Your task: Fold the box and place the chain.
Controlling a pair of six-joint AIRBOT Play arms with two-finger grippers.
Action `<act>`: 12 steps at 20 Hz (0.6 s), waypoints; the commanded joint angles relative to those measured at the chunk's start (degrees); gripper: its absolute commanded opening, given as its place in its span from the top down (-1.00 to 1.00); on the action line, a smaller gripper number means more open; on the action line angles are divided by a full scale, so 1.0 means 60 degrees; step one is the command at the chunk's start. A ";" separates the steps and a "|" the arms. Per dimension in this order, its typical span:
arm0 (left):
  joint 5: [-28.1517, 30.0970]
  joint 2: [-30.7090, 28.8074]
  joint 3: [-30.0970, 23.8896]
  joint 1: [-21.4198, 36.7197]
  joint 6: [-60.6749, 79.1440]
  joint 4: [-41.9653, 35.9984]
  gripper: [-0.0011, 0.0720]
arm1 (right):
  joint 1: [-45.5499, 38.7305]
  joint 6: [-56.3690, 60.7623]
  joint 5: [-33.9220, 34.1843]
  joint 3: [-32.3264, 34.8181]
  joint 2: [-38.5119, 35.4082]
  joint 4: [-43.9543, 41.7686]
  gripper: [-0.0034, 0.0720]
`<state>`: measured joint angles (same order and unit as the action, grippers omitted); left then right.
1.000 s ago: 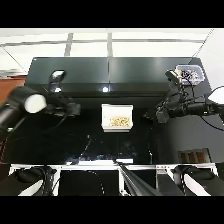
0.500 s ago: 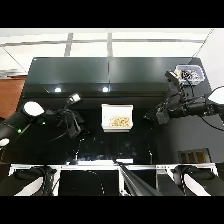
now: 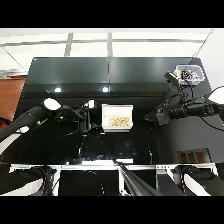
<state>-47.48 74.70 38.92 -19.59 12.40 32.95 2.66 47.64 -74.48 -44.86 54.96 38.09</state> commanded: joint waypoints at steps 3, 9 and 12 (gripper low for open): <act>0.0051 0.0601 0.0448 -0.0149 0.0437 -0.0426 -0.99 | -0.0004 0.0022 -0.0091 0.0000 -0.0007 0.0007 0.07; -0.0346 0.0605 0.0448 -0.0175 0.0404 0.0113 -0.98 | -0.0004 0.0018 -0.0084 0.0000 -0.0007 0.0025 0.07; -0.0382 0.0605 0.0448 -0.0273 0.0426 0.0073 -0.98 | -0.0004 0.0022 -0.0073 0.0000 -0.0007 0.0295 0.07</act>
